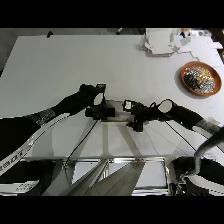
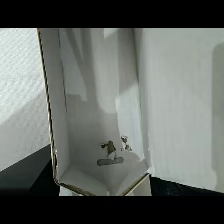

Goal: Fold the box and place the chain.

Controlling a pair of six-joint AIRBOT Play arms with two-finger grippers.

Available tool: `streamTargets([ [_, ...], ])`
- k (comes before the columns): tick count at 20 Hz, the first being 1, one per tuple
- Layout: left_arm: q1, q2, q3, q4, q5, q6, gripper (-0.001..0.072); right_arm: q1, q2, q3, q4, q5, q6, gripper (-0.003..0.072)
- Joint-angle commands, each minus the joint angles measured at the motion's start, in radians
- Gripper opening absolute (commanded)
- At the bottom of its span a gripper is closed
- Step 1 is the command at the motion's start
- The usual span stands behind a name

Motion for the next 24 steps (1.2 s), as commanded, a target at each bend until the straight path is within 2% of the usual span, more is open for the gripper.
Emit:
streamTargets([
  [1,0.014,0.032,0.002,0.007,-0.024,0.011,0.0212,0.000,0.000,0.000,0.001,0.000,0.000,0.0364],
  [10,0.095,0.179,0.002,-0.043,-0.102,0.250,0.0213,0.000,0.000,0.000,0.001,-0.001,0.000,0.0364],
  [15,0.174,0.282,0.001,-0.065,-0.163,0.525,0.0212,0.000,0.000,0.000,0.002,0.000,0.000,0.0364],
  [16,0.203,0.307,0.000,-0.078,-0.173,0.589,0.0233,0.000,0.000,0.000,0.002,-0.001,0.000,0.0364],
  [17,0.230,0.334,-0.009,-0.112,-0.176,0.716,0.0381,0.000,0.000,0.000,0.002,-0.001,0.000,0.0364],
  [18,0.261,0.366,-0.030,-0.156,-0.183,0.874,0.0634,0.000,0.000,0.000,0.002,0.000,0.000,0.0364],
  [19,0.294,0.396,-0.060,-0.200,-0.179,1.013,0.0694,0.000,0.000,0.000,0.001,-0.001,0.000,0.0364],
  [21,0.352,0.443,-0.136,-0.262,-0.135,1.286,0.0696,0.000,0.000,0.000,0.002,-0.001,0.000,0.0364],
  [24,0.444,0.453,-0.291,-0.299,0.013,1.689,0.0696,0.000,0.000,0.000,0.001,-0.001,0.000,0.0364],
])
